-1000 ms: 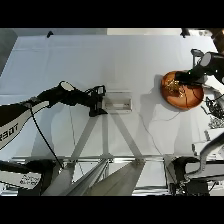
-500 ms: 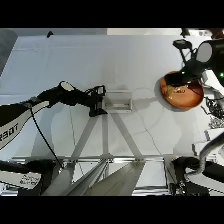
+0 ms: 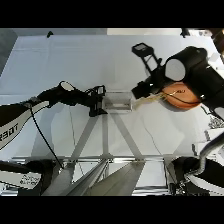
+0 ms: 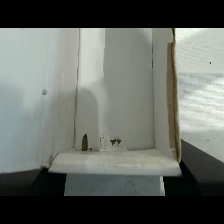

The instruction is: Fold the box and place the chain.

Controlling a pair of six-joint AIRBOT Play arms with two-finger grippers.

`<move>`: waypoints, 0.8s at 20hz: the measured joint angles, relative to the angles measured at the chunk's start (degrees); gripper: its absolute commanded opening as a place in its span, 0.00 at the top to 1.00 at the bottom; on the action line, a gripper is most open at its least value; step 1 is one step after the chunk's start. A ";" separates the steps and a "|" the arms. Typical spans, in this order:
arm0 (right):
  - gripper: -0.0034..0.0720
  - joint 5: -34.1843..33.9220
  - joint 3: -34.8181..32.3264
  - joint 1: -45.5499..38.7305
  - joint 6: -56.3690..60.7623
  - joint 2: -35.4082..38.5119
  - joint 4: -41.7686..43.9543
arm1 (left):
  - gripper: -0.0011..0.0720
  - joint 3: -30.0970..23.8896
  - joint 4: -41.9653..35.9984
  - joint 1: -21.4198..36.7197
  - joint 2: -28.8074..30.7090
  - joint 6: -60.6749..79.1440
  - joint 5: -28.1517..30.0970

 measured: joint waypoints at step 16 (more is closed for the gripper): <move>0.95 -14.47 0.00 3.37 -9.60 -4.46 16.65 | 0.63 0.00 0.00 0.02 0.00 0.02 0.00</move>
